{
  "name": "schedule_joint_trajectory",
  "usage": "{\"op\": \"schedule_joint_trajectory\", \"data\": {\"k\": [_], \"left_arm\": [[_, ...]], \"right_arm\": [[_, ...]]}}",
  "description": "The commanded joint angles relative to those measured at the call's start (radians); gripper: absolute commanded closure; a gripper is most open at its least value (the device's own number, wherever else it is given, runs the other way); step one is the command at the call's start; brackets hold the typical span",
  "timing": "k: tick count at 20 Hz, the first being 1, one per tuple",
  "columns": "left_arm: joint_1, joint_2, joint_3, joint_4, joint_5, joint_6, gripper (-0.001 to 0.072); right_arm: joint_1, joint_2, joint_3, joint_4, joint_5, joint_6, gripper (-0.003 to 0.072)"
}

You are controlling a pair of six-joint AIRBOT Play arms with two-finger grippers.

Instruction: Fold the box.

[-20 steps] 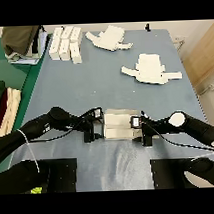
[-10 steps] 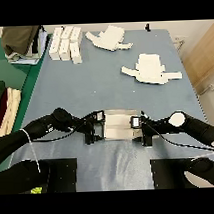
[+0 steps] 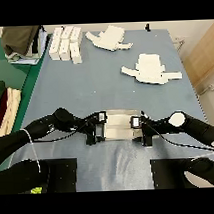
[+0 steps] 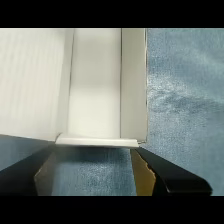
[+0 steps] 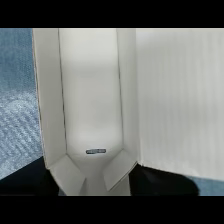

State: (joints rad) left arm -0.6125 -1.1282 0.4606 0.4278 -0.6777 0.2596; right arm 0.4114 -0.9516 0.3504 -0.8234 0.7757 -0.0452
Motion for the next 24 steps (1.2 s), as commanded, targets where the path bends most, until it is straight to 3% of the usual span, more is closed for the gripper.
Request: {"op": "schedule_joint_trajectory", "data": {"k": [1,15,17,24], "left_arm": [[-0.011,-0.008,0.004,-0.032,0.006,0.006,0.0014],[-0.055,-0.041,0.005,-0.046,0.076,0.012,0.0018],[-0.056,-0.041,0.006,-0.046,0.076,0.013,0.0242],[-0.074,-0.042,0.006,-0.042,0.086,0.013,0.0240]], "right_arm": [[0.000,-0.001,0.000,0.000,0.000,0.000,0.0177],[0.000,-0.001,0.000,0.000,0.000,0.000,0.0177],[0.000,-0.001,0.000,0.000,0.000,0.001,0.0177],[0.000,-0.001,0.000,0.000,0.000,0.001,0.0177]]}}
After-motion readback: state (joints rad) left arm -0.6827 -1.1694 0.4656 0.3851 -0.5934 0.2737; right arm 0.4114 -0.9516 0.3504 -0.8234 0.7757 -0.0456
